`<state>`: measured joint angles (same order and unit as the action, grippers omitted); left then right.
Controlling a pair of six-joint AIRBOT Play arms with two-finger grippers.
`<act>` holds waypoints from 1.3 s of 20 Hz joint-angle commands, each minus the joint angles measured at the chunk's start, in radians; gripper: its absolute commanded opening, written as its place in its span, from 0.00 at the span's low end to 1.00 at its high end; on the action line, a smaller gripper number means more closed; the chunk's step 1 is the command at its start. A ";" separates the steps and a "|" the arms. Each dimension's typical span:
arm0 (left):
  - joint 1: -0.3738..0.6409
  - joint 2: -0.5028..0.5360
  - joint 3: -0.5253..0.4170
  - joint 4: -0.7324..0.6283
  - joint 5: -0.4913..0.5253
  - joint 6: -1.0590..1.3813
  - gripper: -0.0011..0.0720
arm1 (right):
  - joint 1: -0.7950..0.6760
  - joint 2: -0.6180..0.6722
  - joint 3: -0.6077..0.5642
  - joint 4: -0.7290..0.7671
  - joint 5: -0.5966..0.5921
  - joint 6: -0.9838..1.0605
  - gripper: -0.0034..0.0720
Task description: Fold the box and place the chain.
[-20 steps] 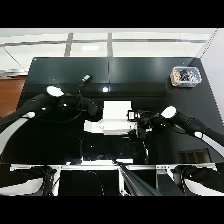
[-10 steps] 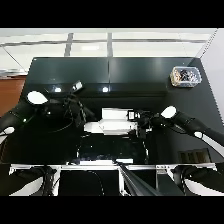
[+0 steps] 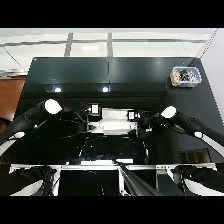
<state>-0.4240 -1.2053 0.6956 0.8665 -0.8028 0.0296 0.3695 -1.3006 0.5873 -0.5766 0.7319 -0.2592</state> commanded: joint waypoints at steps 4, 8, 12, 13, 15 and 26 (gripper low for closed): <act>-0.068 -0.031 -0.001 -0.097 -0.027 -0.025 0.81 | 0.001 -0.001 0.000 0.000 0.000 0.001 0.12; -0.078 -0.032 -0.001 -0.103 -0.017 -0.026 0.12 | 0.001 -0.001 0.000 0.000 0.000 0.001 0.12; -0.079 -0.058 -0.001 -0.229 -0.008 -0.024 0.09 | 0.001 -0.001 0.000 0.000 0.000 0.000 0.12; -0.082 -0.074 -0.001 -0.283 -0.009 -0.011 0.10 | 0.001 -0.001 0.000 0.000 0.000 0.001 0.12; -0.097 -0.114 -0.001 -0.367 -0.004 0.020 0.11 | 0.001 -0.001 -0.001 0.000 0.000 0.001 0.12; -0.092 -0.141 -0.001 -0.372 0.002 0.003 0.29 | 0.001 -0.001 0.000 0.000 0.000 0.001 0.12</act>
